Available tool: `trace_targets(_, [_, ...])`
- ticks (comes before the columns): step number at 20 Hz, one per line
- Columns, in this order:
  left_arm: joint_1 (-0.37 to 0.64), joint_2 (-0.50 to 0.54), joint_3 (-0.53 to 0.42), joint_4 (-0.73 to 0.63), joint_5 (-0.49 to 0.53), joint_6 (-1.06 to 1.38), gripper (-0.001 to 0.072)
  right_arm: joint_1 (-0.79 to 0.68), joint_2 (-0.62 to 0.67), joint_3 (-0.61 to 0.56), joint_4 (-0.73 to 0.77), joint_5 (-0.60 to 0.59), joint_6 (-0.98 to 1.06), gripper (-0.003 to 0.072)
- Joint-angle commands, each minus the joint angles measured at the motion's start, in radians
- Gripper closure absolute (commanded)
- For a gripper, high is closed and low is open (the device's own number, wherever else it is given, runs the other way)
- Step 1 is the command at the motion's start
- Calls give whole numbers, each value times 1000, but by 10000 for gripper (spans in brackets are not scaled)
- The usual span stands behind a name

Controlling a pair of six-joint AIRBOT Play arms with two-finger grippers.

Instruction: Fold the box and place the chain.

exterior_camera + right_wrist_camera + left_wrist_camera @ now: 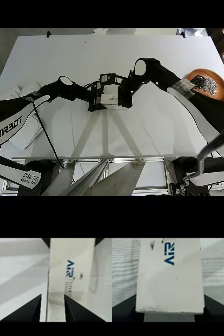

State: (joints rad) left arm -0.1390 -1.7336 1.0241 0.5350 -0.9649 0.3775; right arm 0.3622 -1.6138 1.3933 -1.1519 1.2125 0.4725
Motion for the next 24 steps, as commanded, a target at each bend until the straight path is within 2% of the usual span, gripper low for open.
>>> trace_targets(1, [0,0,1,0,0,-1,566,1,74,-2,10,-64,105,400])
trace_targets(3, [0,0,1,0,0,-1,566,1,100,-2,44,-89,238,674])
trace_targets(6, [0,0,1,0,0,-1,566,-2,86,-19,149,-111,405,676])
trace_targets(9, [0,0,1,0,0,-1,566,-2,70,-116,256,-272,553,676])
trace_targets(11, [0,0,1,0,0,-1,566,-2,69,-203,336,-390,583,676])
trace_targets(14, [0,0,1,0,0,-1,566,-2,67,-299,346,-462,589,677])
trace_targets(19, [0,0,1,0,0,-1,566,-2,22,-336,321,-465,604,677])
trace_targets(24, [0,0,1,0,0,-1,566,-2,63,-335,320,-474,600,677])
